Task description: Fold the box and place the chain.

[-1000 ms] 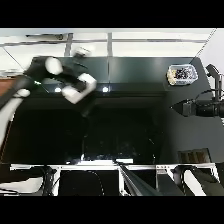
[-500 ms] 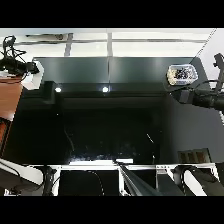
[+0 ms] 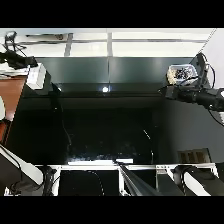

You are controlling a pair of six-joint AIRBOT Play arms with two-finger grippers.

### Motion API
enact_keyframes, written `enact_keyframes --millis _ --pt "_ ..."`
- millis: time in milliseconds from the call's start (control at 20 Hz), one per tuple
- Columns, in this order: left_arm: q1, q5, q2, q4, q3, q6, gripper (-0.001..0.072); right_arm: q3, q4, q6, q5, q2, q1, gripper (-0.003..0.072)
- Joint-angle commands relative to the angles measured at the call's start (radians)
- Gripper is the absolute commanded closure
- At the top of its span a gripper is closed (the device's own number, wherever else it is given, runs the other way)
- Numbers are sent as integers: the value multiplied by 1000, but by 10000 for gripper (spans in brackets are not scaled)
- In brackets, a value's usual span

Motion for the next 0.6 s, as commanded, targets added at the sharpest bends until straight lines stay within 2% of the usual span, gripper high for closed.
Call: enact_keyframes --millis 0,50,100,150,200,300,450,550 --pt "-4 -205 93 -51 1 -47 184 5 -222 57 -58 -43 66 676" --pt "-4 -286 135 -86 -43 -57 600 5 -312 75 -64 -58 94 676" --pt "-4 -345 181 -136 -95 -57 683 5 -373 85 -69 -70 110 676" --pt "-10 -363 243 -197 -173 -56 684 5 -411 85 -79 -74 113 676" --pt "-24 -329 323 -248 -272 -46 685 5 -441 85 -94 -73 111 676" --pt "-80 -112 557 -296 -565 8 685 4 -460 85 -113 -73 111 676" --pt "-183 259 940 -294 -1096 52 684 4 -465 84 -126 -73 111 676" --pt "-203 375 1128 -290 -1341 51 684 4 -461 85 -127 -73 111 676"
